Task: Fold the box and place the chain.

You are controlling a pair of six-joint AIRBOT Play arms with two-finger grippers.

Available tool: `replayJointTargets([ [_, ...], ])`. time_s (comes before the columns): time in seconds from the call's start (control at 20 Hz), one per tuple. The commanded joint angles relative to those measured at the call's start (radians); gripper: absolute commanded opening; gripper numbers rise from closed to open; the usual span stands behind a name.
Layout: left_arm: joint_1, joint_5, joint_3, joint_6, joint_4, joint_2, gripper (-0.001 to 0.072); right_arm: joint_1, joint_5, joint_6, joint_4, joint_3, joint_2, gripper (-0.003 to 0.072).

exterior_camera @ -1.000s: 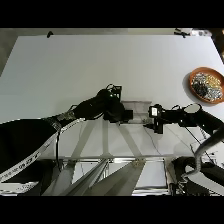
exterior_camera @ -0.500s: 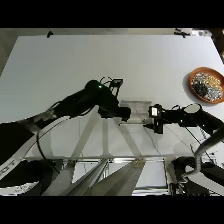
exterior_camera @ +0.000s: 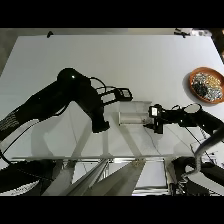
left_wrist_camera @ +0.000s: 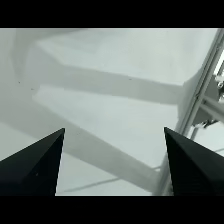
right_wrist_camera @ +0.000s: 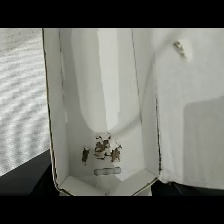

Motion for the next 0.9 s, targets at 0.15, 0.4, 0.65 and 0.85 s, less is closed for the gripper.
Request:
replayJointTargets([
  [0.15,0.063,-0.51,-0.247,0.45,-0.164,0.012,0.0695,0.0,0.001,0.0,0.0,0.0,0.001,0.0436],
  [0.4,0.063,-0.666,-0.325,0.784,-0.437,-0.046,0.0698,0.0,0.001,0.0,0.0,0.0,0.0,0.0436],
  [0.65,0.081,-0.651,-0.325,0.784,-0.438,-0.141,0.07,0.0,0.001,0.0,0.0,0.0,0.0,0.0436],
  [0.85,0.081,-0.67,-0.325,0.784,-0.44,-0.157,0.07,0.0,0.001,0.0,0.0,0.0,0.001,0.0436],
])
